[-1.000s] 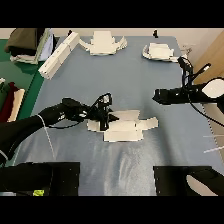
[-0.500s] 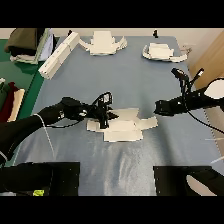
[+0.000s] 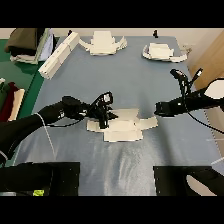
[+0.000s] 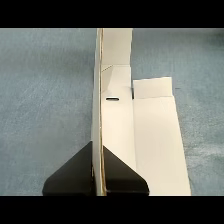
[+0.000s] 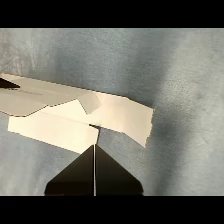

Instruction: Fold the box.

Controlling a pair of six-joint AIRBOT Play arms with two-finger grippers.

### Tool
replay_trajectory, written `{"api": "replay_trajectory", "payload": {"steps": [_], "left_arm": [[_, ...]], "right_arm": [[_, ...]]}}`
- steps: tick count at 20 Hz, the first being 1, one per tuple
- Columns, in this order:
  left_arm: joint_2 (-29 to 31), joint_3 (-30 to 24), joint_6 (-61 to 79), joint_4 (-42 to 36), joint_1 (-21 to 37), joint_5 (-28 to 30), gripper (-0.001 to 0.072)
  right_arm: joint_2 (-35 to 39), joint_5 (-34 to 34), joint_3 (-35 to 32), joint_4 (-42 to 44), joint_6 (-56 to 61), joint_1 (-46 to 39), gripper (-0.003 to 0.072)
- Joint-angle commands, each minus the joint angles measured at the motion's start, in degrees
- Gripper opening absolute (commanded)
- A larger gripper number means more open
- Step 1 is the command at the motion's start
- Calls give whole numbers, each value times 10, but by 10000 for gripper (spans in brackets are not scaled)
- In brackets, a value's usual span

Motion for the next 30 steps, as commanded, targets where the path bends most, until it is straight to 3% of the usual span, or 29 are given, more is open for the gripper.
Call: {"api": "replay_trajectory", "payload": {"steps": [1, 11, 16, 21, 27, 30], "left_arm": [[0, 1, -2, 0, 0, -13, 14], [-2, 28, -33, 5, -1, -20, 14], [-10, 29, -73, 58, -8, -30, 14], [-10, 29, -73, 58, -7, -29, 14], [-10, 29, -73, 56, -7, -33, 14], [-10, 29, -73, 56, -7, -33, 14]], "right_arm": [[0, 0, 0, 0, -10, 1, 5], [-2, -14, 0, 0, -21, 1, 5], [-2, -16, 0, 0, -25, 1, 5], [-2, -3, 0, -2, -47, 8, 5], [-1, 40, -13, -122, -38, 154, 5], [-1, -3, -62, -170, -56, 291, 5]]}}
